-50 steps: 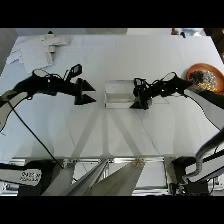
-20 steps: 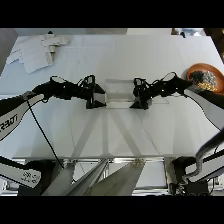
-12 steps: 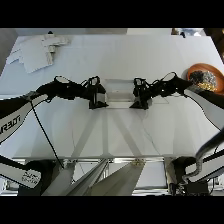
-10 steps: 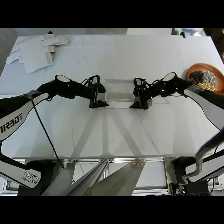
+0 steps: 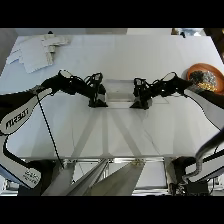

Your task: Fold the box and place the chain.

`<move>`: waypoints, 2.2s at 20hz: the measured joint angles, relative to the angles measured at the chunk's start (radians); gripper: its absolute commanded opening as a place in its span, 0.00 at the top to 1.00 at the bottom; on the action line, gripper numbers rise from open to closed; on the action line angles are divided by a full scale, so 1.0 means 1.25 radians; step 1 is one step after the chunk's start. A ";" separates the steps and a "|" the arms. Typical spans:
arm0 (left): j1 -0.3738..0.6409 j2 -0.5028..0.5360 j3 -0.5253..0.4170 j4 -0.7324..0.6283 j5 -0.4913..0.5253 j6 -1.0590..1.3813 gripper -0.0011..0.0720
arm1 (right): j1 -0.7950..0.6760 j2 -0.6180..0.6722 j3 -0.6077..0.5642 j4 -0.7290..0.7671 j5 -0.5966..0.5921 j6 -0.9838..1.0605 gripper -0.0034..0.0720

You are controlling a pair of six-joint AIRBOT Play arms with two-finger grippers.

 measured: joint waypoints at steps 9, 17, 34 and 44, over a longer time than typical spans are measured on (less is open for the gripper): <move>-0.005 -0.002 0.004 0.014 -0.008 -0.009 0.11 | 0.000 0.000 0.000 0.000 0.000 0.002 0.38; -0.022 0.000 0.004 0.013 0.026 -0.031 0.43 | 0.000 0.000 0.000 0.001 0.000 0.004 0.38; -0.023 0.000 0.004 0.017 0.034 -0.031 0.42 | 0.000 0.000 0.000 0.001 0.000 0.003 0.38; -0.023 0.000 0.004 0.017 0.034 -0.031 0.42 | 0.000 0.000 0.000 0.001 0.000 0.002 0.38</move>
